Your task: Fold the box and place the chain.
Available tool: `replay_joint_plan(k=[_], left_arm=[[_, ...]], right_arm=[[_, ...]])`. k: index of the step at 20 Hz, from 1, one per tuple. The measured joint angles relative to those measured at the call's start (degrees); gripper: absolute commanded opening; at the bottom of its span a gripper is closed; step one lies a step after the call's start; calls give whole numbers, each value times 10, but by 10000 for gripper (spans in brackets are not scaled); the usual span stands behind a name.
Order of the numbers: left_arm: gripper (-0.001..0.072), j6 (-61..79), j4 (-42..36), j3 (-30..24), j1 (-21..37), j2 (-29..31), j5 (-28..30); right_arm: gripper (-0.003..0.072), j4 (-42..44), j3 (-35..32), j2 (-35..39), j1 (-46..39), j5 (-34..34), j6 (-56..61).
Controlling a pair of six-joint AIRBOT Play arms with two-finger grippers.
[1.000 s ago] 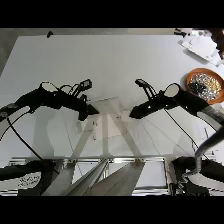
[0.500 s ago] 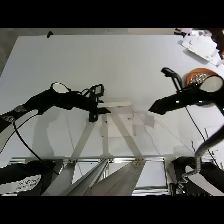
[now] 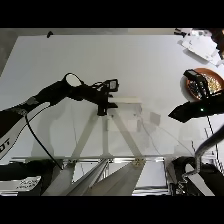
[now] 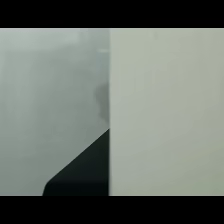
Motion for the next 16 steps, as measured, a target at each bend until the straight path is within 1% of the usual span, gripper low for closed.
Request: replay_joint_plan(k=[3, 6, 10, 16], left_arm=[[2, -31, 37, 5, -14, -22, 5], [3, -43, 49, 7, -24, -33, 37], [2, -49, 36, 8, -29, -39, 73], [2, -39, -1, 8, -30, -41, 82]], right_arm=[[278, -4, 0, 4, -2, -6, 1], [278, -6, 0, 5, -2, -12, 2], [278, -6, 0, 6, -2, -22, 2], [278, -7, 0, 6, -2, -36, 2]])
